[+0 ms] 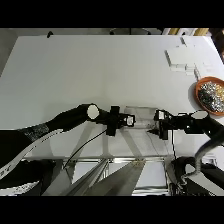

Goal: Fold the box and place the chain.

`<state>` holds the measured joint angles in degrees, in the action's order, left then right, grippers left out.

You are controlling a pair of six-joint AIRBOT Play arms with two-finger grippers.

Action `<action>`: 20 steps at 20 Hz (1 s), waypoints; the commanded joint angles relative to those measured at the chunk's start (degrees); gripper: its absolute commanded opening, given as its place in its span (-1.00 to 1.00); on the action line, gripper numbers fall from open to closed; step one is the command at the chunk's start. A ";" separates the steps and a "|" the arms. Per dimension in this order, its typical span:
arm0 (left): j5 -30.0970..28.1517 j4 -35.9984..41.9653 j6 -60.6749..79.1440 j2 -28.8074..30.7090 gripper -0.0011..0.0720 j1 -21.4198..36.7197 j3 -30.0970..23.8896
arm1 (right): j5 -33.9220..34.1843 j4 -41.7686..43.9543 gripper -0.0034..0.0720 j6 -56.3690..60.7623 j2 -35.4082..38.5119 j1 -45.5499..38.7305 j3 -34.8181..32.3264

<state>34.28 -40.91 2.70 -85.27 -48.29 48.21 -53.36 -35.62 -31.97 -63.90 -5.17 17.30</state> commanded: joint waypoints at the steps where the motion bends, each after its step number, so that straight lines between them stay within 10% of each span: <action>1: -1.22 3.65 1.75 -0.92 -0.61 -0.66 0.00 | 0.00 0.00 0.30 0.00 -0.02 -0.02 0.00; 6: -2.29 7.48 2.38 -1.25 -0.56 -1.38 0.00 | 0.00 0.02 0.30 0.00 -0.02 -0.02 0.00; 10: -2.14 7.87 2.45 -2.14 0.27 -1.84 0.00 | 0.00 0.02 0.30 0.00 -0.02 -0.02 0.00; 20: 3.13 -5.01 -23.93 7.37 0.05 1.49 0.00 | 0.00 0.02 0.30 0.00 -0.02 0.00 0.00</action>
<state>34.59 -38.96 -6.39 -82.04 -48.47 48.21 -53.36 -35.57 -31.81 -63.90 -5.19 17.30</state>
